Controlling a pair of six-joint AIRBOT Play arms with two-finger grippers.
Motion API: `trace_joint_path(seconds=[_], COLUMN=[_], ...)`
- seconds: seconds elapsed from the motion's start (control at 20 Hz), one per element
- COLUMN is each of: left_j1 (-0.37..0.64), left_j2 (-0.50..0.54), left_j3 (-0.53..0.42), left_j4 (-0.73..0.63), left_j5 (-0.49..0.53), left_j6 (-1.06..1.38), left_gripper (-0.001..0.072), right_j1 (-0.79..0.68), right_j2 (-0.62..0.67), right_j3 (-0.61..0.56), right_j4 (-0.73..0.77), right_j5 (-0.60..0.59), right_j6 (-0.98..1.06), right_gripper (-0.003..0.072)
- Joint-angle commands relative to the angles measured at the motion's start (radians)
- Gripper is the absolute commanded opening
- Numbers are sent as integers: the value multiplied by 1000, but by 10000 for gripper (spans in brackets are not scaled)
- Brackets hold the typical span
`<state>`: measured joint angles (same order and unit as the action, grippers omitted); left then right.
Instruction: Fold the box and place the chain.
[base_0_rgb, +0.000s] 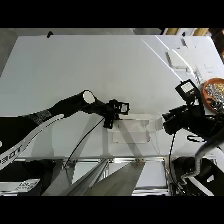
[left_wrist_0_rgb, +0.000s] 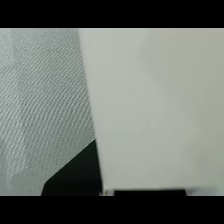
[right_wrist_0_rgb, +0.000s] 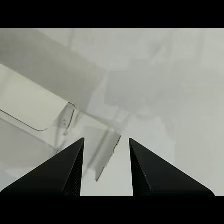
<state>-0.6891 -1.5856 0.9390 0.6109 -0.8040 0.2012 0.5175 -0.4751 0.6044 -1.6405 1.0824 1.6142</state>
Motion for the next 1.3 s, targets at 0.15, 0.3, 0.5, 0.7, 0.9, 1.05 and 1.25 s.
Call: trace_joint_path(seconds=[0.15, 0.3, 0.5, 0.7, 0.9, 1.05, 1.25], left_j1=[0, 0, 0, -3, -3, -3, -3], left_j2=[-1, -1, -1, -1, -1, -1, -1], left_j3=[0, 0, 0, 0, 0, 0, 0], left_j4=[0, 0, 0, 0, 0, 0, 0], left_j5=[0, -1, -1, -1, -1, -1, -1], left_j6=[0, 0, 0, 0, 0, 0, 0], left_gripper=[10, 11, 11, 11, 11, 11, 11], right_j1=[1, 1, 1, 1, 1, 1, 7], right_j2=[1, 1, 1, 1, 0, -10, -30], right_j3=[0, 0, 0, -52, -178, -250, -297], right_j4=[7, 7, 9, 159, 415, 405, 399], right_j5=[3, 3, 4, 9, 25, 27, -5], right_j6=[0, 0, -1, -265, -735, -907, -1079], right_gripper=[323, 323, 321, 158, 20, 22, 384])
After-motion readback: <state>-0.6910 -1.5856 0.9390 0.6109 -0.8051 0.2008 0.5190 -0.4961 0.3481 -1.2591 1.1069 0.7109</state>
